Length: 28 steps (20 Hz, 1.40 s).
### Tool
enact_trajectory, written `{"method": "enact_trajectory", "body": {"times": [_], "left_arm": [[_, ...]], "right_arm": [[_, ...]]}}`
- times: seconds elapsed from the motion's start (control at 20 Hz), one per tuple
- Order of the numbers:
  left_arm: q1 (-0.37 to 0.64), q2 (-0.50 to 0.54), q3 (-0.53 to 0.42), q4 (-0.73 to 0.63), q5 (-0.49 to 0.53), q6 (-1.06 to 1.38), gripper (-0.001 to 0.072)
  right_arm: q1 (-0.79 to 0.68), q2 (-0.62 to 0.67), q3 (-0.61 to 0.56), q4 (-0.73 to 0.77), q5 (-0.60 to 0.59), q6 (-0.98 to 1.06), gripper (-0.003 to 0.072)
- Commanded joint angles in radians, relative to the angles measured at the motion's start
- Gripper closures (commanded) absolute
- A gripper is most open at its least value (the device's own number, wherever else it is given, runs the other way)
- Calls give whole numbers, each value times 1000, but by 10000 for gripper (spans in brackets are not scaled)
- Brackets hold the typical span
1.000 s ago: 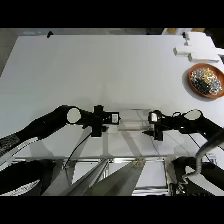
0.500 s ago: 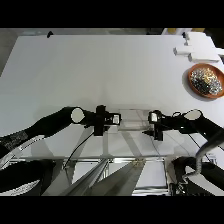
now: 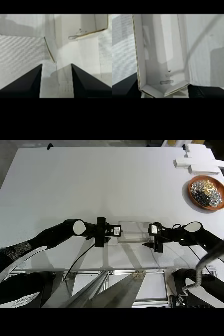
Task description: Fold the box and place the chain.
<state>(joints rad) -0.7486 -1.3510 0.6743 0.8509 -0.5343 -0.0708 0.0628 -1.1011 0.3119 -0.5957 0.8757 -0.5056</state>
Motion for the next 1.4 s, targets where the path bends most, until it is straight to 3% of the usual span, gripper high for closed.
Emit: {"method": "enact_trajectory", "body": {"times": [0.0,0.4,0.6,1.05,1.15,1.35], "left_arm": [[-3,-1,-1,2,12,0,295],[-10,89,-1,2,-37,27,298],[-16,86,-1,1,-76,43,342],[-40,43,-1,-62,-23,52,343],[-60,35,-1,-80,-23,63,380],[-76,24,-1,-122,-16,75,380]], "right_arm": [[0,0,0,0,0,0,371],[0,0,0,0,0,0,371],[0,0,0,0,0,0,371],[0,0,0,0,0,0,371],[0,0,0,0,0,0,371],[0,0,0,0,0,0,371]]}}
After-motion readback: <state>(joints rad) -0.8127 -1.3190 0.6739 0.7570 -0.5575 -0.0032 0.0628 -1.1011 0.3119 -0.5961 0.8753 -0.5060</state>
